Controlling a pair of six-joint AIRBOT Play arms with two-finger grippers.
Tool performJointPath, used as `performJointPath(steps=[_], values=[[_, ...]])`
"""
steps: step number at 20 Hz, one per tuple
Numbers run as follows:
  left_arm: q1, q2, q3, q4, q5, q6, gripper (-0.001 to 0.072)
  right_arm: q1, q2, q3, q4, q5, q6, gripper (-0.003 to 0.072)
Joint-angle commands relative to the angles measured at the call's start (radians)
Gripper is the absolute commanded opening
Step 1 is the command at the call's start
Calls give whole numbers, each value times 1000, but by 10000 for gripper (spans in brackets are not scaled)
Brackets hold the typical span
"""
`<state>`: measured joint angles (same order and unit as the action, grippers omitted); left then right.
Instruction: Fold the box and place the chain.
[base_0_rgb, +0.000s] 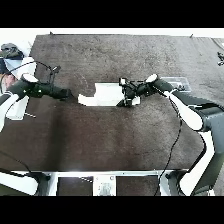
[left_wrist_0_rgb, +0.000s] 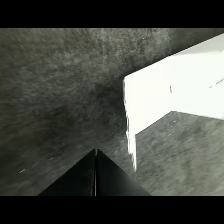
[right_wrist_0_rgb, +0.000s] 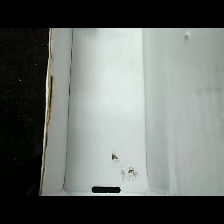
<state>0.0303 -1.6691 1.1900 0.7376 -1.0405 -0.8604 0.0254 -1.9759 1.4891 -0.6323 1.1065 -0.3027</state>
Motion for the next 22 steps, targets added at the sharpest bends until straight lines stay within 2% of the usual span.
performJointPath(steps=[1, 8, 15, 18, 22], values=[[0, -59, -1, -96, -16, -2, 10, 0, 1, 0, 0, 0, 0, 323], [-2, -126, -1, -203, -27, 13, 10, 0, 1, 0, 0, 0, 0, 323], [-90, -126, 0, -282, 18, 31, 12, 0, 1, 0, 0, 1, 0, 323], [-90, -125, 19, -318, -17, 49, 13, 0, 1, 0, 0, 0, 0, 323], [-90, -125, 68, -357, -114, 76, 22, 0, 1, 0, 0, 0, 0, 323]])
